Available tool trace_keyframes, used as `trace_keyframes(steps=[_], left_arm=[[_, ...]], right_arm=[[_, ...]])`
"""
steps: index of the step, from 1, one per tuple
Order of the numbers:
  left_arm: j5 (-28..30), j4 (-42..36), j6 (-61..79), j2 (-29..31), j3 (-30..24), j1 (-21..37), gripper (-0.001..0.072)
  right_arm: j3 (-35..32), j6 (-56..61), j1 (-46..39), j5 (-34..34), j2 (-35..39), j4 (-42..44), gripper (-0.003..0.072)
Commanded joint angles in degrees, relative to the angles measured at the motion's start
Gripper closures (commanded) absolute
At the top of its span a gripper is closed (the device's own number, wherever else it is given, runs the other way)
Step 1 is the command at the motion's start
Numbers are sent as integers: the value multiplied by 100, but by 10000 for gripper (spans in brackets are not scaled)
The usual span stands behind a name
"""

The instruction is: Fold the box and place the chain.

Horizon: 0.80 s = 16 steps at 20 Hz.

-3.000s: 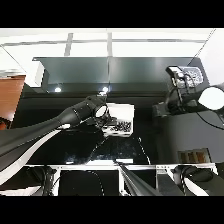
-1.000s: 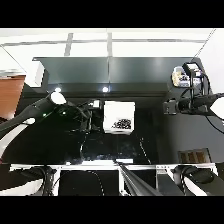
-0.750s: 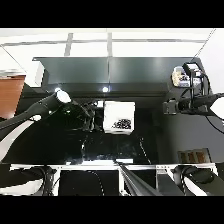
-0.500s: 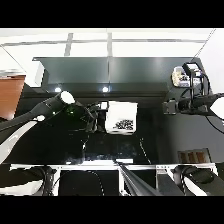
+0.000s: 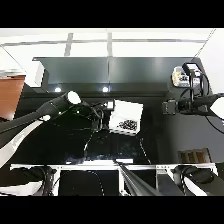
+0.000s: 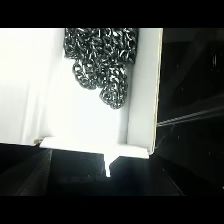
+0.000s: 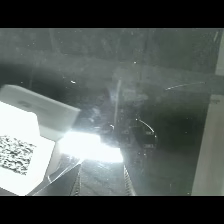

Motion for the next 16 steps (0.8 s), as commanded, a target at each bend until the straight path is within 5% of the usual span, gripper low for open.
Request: trace_keyframes(steps=[1, 16], left_arm=[[55, 11, -74, -181, 232, -92, 1], [-251, -470, 765, -284, 289, 264, 3]], right_arm=[[-2, 0, -4, 7, -2, 26, 369], [-2, -2, -4, 24, -4, 20, 369]])
